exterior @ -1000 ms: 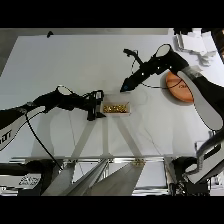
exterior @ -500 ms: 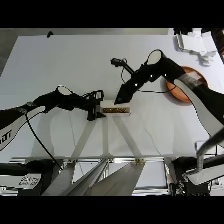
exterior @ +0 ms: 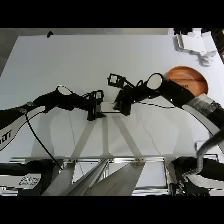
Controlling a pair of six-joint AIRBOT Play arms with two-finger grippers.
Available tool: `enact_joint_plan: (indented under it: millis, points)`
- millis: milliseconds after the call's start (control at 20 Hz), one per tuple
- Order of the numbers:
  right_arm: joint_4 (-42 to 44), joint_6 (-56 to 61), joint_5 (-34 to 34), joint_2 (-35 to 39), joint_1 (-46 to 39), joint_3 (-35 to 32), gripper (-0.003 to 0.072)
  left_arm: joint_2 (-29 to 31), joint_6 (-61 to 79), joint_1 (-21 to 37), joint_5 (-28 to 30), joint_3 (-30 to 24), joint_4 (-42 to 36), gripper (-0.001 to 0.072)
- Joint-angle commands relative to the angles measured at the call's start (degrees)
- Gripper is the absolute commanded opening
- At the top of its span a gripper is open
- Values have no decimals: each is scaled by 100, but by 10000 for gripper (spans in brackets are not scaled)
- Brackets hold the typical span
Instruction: Fold the box and place the chain.
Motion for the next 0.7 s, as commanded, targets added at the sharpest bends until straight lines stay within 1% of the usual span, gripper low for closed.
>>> enact_joint_plan:
  millis: [0,150,250,300,350,400,550,600,650]
  points:
    - [-24,-162,-511,133,76,-358,291,0,2,2,2,-2,2,117]
    - [-24,-179,-599,133,76,-507,300,0,2,2,2,-2,2,117]
    - [-20,-175,-503,133,81,-590,315,0,2,2,2,-2,2,117]
    - [-22,-177,-363,133,94,-595,412,0,2,2,2,-2,2,117]
    - [59,-179,-227,146,94,-592,529,0,2,2,2,-2,2,117]
    - [164,-177,-181,184,94,-592,542,0,2,2,2,-2,2,117]
    - [393,-146,-175,426,68,-522,538,0,2,2,2,-2,2,117]
    - [654,-122,-155,501,-7,-487,510,0,2,2,2,-2,2,117]
    - [1014,-118,-105,531,-122,-472,454,0,2,2,2,-2,2,117]
